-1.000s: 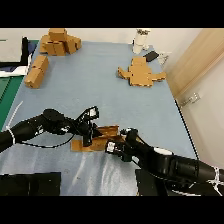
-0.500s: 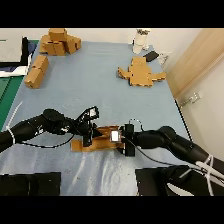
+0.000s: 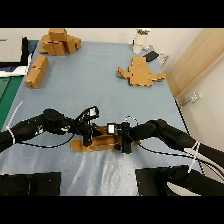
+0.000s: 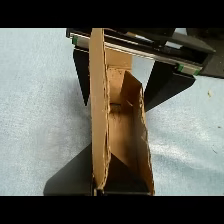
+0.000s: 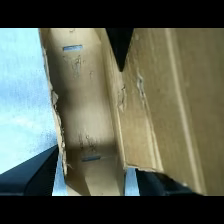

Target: Fold the box.

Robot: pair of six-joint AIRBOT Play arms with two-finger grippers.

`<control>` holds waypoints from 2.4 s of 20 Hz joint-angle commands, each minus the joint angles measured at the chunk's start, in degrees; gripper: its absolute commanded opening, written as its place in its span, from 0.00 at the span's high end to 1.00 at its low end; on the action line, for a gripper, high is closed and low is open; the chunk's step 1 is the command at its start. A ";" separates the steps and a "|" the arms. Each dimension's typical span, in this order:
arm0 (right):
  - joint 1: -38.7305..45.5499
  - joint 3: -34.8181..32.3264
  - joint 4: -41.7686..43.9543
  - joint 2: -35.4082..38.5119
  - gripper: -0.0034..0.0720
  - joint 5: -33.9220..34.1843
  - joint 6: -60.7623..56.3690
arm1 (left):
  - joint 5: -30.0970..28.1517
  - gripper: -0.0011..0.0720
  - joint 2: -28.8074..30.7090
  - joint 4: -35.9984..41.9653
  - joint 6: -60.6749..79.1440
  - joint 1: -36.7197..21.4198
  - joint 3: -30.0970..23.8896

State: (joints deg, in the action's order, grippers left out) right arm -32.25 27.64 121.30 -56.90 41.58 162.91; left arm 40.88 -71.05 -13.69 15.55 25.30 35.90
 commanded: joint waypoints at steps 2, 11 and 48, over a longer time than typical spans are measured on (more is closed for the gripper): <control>0.09 0.20 0.44 -0.52 0.01 0.35 -0.48 | 0.15 0.97 -0.02 -0.02 0.02 0.04 0.00; 0.15 0.17 -1.07 -0.57 0.01 3.56 1.84 | 0.15 0.97 -0.02 -0.02 0.02 0.04 0.00; 0.35 0.20 -1.86 -2.03 0.31 2.45 3.13 | 0.24 0.97 -0.02 0.48 -0.17 0.09 0.00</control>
State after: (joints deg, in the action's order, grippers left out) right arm -31.83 27.83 119.15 -58.89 43.75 166.06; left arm 41.06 -71.05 -13.65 15.53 25.34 35.90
